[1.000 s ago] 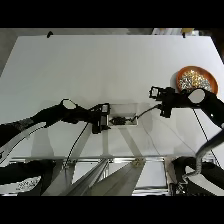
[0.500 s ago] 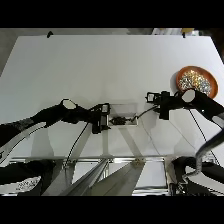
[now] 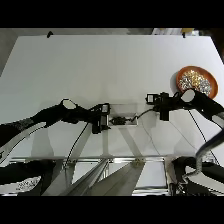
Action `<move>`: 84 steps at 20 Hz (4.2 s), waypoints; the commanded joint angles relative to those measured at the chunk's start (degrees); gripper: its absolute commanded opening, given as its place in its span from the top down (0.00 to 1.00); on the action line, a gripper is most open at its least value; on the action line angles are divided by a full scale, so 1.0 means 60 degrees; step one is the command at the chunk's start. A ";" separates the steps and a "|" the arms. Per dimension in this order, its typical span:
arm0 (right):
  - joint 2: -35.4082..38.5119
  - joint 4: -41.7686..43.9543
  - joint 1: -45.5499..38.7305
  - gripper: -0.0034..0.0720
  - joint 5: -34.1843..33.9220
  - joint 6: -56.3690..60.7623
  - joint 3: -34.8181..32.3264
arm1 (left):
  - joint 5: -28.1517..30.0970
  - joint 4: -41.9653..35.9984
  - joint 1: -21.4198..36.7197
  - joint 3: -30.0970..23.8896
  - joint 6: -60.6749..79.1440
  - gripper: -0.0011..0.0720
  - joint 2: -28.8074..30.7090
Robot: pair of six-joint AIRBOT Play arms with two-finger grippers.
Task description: Fold the box and place the chain.
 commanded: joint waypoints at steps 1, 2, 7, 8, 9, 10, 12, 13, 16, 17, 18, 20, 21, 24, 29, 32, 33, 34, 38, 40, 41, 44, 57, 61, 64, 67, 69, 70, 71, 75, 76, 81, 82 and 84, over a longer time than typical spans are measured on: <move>0.0703 0.0007 -0.0004 0.94 0.0922 0.0015 0.0018 | 0.0004 0.0004 0.0000 -0.0004 0.0000 0.64 0.0004; 0.1056 0.0011 -0.0004 0.94 0.1056 0.0015 0.0015 | 0.0000 0.0000 0.0000 -0.0004 0.0000 0.64 0.0004; 0.2911 0.1104 0.0000 0.94 0.1596 0.0000 0.0015 | 0.0004 0.0004 0.0000 -0.0004 0.0004 0.64 0.0004; 0.3249 0.1694 0.0000 0.94 0.1727 -0.0011 0.0015 | 0.0004 0.0004 0.0000 -0.0004 0.0000 0.64 0.0004; 0.3606 0.2317 0.0055 0.94 0.1832 -0.0018 0.0015 | 0.0004 0.0004 0.0000 -0.0004 0.0000 0.64 0.0004; 0.3934 0.2750 0.0208 0.94 0.1982 -0.0022 0.0015 | 0.0004 0.0004 0.0000 -0.0004 0.0000 0.64 0.0004; 0.4397 0.3435 0.0699 0.94 0.2371 -0.0036 0.0015 | 0.0004 0.0000 0.0000 -0.0004 0.0000 0.64 0.0004; 0.4506 0.3763 0.0998 0.94 0.2521 -0.0040 0.0015 | 0.0004 0.0004 0.0000 -0.0004 0.0000 0.64 0.0004; 0.4546 0.4692 0.2011 0.94 0.2390 -0.0036 0.0015 | 0.0000 0.0000 0.0000 -0.0004 0.0000 0.64 0.0004; 0.4546 0.4980 0.2302 0.94 0.2240 -0.0040 0.0015 | 0.0004 0.0004 0.0000 -0.0004 0.0000 0.64 0.0004; 0.4546 0.5202 0.2572 0.94 0.2065 -0.0044 0.0015 | 0.0004 0.0004 0.0000 -0.0004 0.0000 0.64 0.0004; 0.4543 0.5512 0.3056 0.94 0.1599 -0.0047 0.0015 | 0.0004 0.0004 0.0000 -0.0004 0.0000 0.64 0.0004; 0.4532 0.5625 0.3264 0.94 0.1373 -0.0044 0.0015 | 0.0000 0.0000 0.0000 -0.0004 0.0000 0.64 0.0004; 0.4444 0.5672 0.3767 0.94 0.0940 -0.0040 0.0015 | 0.0000 0.0004 0.0000 -0.0004 0.0000 0.64 0.0004; 0.4084 0.4925 0.3883 0.94 0.0441 0.0004 0.0015 | 0.0004 0.0000 0.0000 -0.0004 0.0000 0.64 0.0004; 0.3421 0.3931 0.3850 0.93 0.0419 0.0375 0.0015 | 0.0000 0.0000 0.0000 -0.0004 0.0000 0.64 0.0004; 0.3187 0.3799 0.3854 0.87 0.0353 0.0601 0.0015 | 0.0000 0.0004 0.0000 -0.0004 0.0000 0.64 0.0004; 0.2994 0.3767 0.3854 0.74 0.0229 0.0623 0.0018 | 0.0000 0.0004 0.0000 -0.0004 0.0004 0.64 0.0004; 0.3220 0.3738 0.3508 0.67 -0.0113 0.0874 0.0357 | 0.0000 0.0004 0.0000 -0.0004 0.0000 0.64 0.0004; 0.3315 0.3293 0.2779 0.73 0.0441 0.1708 0.0925 | 0.0000 0.0004 0.0000 -0.0004 0.0000 0.64 0.0004; 0.3315 0.2932 0.2346 0.75 0.0794 0.2320 0.1198 | 0.0004 0.0000 0.0000 -0.0004 0.0000 0.64 0.0004; 0.3293 0.1639 0.0925 0.93 0.0991 0.5759 0.1424 | 0.0004 0.0004 0.0000 -0.0004 0.0000 0.64 0.0004; 0.0532 -0.2178 -0.0408 0.54 0.1359 1.4229 0.1421 | 0.0000 0.0004 0.0000 -0.0004 0.0000 0.64 0.0004; -0.0222 -0.2178 -0.0408 0.47 0.1588 1.4451 0.1421 | 0.0000 0.0000 0.0000 -0.0004 0.0000 0.64 0.0004; -0.0415 -0.2178 -0.0408 0.46 0.1381 1.4611 0.1421 | 0.0000 0.0000 0.0000 -0.0004 0.0000 0.64 0.0004; -0.0426 -0.2178 -0.0408 0.47 0.1147 1.4619 0.1421 | 0.0000 0.0004 0.0000 -0.0004 0.0004 0.64 0.0004; -0.0492 -0.2186 -0.0408 0.51 0.0969 1.4626 0.1421 | 0.0004 0.0004 0.0000 -0.0004 0.0004 0.64 0.0004; -0.0576 -0.2189 -0.0408 0.56 0.0856 1.4659 0.1421 | 0.0004 0.0004 0.0000 -0.0004 0.0000 0.64 0.0004; -0.0670 -0.2226 -0.0408 0.59 0.0769 1.4783 0.1421 | 0.0004 0.0004 0.0000 -0.0004 0.0000 0.64 0.0004; -0.0812 -0.2229 -0.0408 0.84 0.0940 1.4823 0.1421 | 0.0000 0.0004 0.0000 -0.0004 0.0000 0.64 0.0004; -0.0812 -0.2229 -0.0408 0.90 0.1027 1.4721 0.1421 | 0.0004 0.0000 0.0000 -0.0004 0.0000 0.64 0.0004; -0.0783 -0.2211 -0.0408 0.73 0.1468 1.4502 0.1421 | 0.0004 0.0004 0.0000 -0.0004 0.0000 0.64 0.0004; -0.0783 -0.2208 -0.0382 0.58 0.1468 1.4506 0.1421 | 0.0000 0.0000 0.0000 -0.0004 0.0000 0.64 0.0004; -0.0783 -0.2215 -0.0273 0.58 0.1421 1.4513 0.1421 | 0.0004 0.0004 0.0000 -0.0004 0.0000 0.64 0.0004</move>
